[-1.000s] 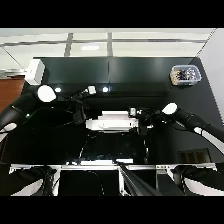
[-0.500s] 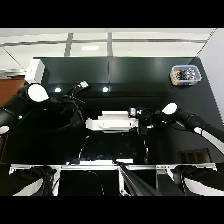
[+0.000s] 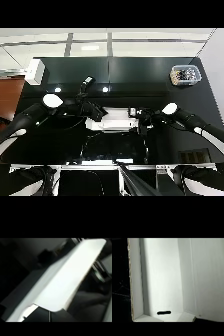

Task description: Fold the box and place the chain.

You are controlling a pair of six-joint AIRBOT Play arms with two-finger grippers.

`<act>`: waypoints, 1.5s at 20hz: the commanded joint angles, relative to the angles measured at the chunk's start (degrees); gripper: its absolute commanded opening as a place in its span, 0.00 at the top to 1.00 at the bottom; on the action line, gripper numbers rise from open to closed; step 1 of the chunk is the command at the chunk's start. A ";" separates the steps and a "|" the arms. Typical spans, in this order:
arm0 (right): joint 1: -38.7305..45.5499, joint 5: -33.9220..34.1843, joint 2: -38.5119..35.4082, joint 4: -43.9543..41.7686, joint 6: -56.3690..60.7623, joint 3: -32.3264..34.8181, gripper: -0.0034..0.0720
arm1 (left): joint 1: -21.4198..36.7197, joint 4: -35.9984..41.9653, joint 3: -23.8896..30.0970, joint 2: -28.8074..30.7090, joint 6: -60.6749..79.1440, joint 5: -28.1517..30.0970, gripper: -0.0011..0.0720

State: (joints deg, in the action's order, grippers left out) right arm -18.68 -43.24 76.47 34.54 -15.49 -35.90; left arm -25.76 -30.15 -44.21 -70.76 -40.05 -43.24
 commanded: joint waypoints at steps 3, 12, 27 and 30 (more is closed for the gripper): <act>-0.04 0.00 0.04 -0.02 0.02 0.02 0.35 | -0.33 -5.95 -4.48 -9.60 2.29 5.73 0.95; -0.04 0.00 0.04 -0.02 0.02 0.02 0.35 | 1.27 -10.19 -8.20 -13.94 2.29 -2.01 0.95; -0.04 0.00 0.04 0.00 0.02 0.02 0.35 | 7.41 -4.94 7.74 5.70 18.27 -12.41 0.95; -0.04 0.00 0.04 0.00 0.02 0.02 0.35 | 7.34 -5.99 7.74 4.66 27.02 -9.90 0.69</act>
